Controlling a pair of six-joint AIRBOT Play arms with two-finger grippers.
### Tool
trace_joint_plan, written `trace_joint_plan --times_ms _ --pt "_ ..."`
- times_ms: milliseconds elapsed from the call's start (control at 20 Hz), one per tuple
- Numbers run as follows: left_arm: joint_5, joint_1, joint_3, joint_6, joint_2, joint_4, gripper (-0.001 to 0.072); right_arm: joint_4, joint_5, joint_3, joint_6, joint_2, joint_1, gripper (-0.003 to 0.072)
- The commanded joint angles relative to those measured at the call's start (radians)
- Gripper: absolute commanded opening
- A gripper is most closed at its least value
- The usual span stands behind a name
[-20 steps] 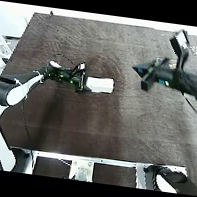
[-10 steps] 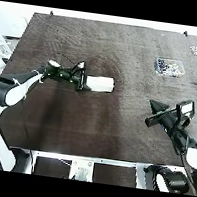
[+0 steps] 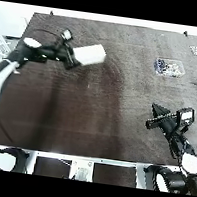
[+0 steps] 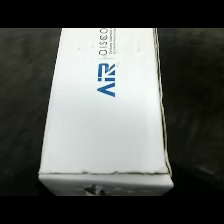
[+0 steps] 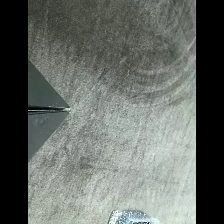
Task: Fold the box and place the chain.
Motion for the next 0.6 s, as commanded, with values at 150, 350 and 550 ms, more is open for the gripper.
trace_joint_plan --times_ms 150,350,550 --pt "0.196 0.309 0.000 -0.342 0.099 0.130 0.0015 -0.001 -0.005 -0.003 0.004 0.002 -0.001 0.0006" --pt "0.296 0.456 -0.007 -0.404 0.060 0.129 0.0016 0.000 -0.005 -0.003 0.004 0.002 -0.001 0.0006" --pt "0.408 0.493 -0.012 -0.456 -0.029 0.128 0.0016 0.000 -0.006 -0.003 0.052 0.002 -0.001 0.0006"
